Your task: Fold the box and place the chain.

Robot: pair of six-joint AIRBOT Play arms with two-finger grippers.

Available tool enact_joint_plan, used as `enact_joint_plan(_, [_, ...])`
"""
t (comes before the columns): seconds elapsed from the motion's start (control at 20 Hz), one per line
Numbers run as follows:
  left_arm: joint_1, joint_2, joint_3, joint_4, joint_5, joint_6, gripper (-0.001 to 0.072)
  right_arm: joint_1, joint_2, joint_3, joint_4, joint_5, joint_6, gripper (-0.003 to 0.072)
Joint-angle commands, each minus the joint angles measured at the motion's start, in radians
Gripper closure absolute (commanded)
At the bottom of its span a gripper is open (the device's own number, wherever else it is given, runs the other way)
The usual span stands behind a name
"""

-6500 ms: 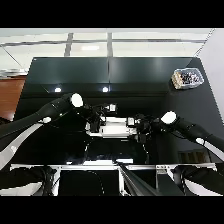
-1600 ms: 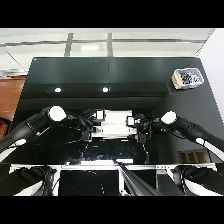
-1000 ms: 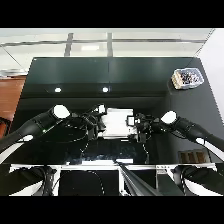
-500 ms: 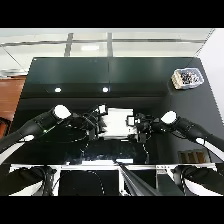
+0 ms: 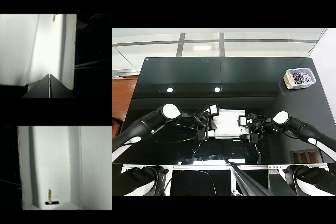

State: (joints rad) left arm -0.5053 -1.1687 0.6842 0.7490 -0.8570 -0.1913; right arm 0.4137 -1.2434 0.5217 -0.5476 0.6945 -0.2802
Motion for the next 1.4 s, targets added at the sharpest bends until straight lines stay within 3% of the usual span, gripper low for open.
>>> enact_joint_plan(0.0, [0.077,0.106,0.020,0.124,-0.044,-0.193,0.0683,0.000,-0.001,0.000,0.000,0.001,0.000,0.0560])
enact_joint_plan(0.2, [0.281,0.207,0.007,0.208,-0.124,-0.404,0.0683,0.000,-0.001,0.000,0.000,0.001,0.000,0.0560])
enact_joint_plan(0.4, [0.502,0.154,-0.096,0.205,-0.133,-1.037,0.0683,0.000,-0.001,0.000,0.000,0.001,0.000,0.0560])
enact_joint_plan(0.45, [0.547,0.120,-0.119,0.165,-0.170,-1.151,0.0682,0.000,-0.001,0.000,0.000,0.001,0.000,0.0560])
enact_joint_plan(0.55, [0.590,0.047,-0.146,-0.012,-0.250,-1.040,0.0682,0.000,-0.001,0.000,0.000,0.001,0.000,0.0560])
enact_joint_plan(0.65, [0.572,-0.021,-0.146,-0.103,-0.282,-0.943,0.0684,0.000,-0.001,0.000,0.000,0.001,0.000,0.0560])
enact_joint_plan(0.85, [0.460,-0.121,-0.145,-0.080,-0.177,-1.029,0.0685,0.000,-0.001,0.000,0.000,0.001,0.000,0.0560])
enact_joint_plan(1.1, [0.300,-0.161,-0.135,-0.085,-0.185,-1.007,0.0684,0.000,-0.001,0.000,-0.001,0.001,0.000,0.0560])
enact_joint_plan(1.35, [0.299,-0.159,-0.130,-0.227,-0.236,-0.858,0.0680,0.000,-0.001,0.000,-0.001,0.001,0.000,0.0560])
